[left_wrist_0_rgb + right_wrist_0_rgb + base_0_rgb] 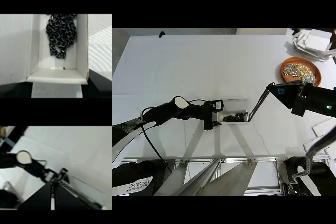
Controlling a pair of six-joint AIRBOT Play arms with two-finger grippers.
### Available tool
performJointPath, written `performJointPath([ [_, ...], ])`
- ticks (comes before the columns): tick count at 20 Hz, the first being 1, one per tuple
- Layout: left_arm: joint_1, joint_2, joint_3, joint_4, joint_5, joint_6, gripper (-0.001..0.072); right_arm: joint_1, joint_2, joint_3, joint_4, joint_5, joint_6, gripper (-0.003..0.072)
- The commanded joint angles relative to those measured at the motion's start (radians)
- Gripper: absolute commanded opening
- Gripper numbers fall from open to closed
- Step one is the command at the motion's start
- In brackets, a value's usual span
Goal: Fold the box and place the chain.
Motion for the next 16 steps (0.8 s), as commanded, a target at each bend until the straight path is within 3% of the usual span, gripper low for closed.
performJointPath([
  [1, 0.0, 0.0, 0.0, 0.0, 0.0, 0.0, 0.0132, 0.001, 0.01, 0.001, 0.153, 0.027, -0.052, 0.0012],
  [4, 0.0, 0.0, 0.0, 0.0, 0.0, 0.0, 0.0132, 0.006, 0.007, 0.001, 0.228, -0.013, -0.119, 0.0012],
  [7, 0.0, 0.0, 0.0, 0.0, 0.0, 0.0, 0.0132, 0.06, 0.007, 0.001, 0.227, -0.126, -0.121, 0.0012],
  [10, 0.0, 0.0, 0.0, 0.0, 0.0, 0.0, 0.0132, 0.126, 0.0, 0.001, 0.226, -0.156, -0.164, 0.0012],
  [16, 0.0, 0.0, 0.0, 0.0, 0.0, 0.0, 0.0132, 0.226, -0.101, -0.005, 0.04, -0.156, -0.164, 0.0012],
])
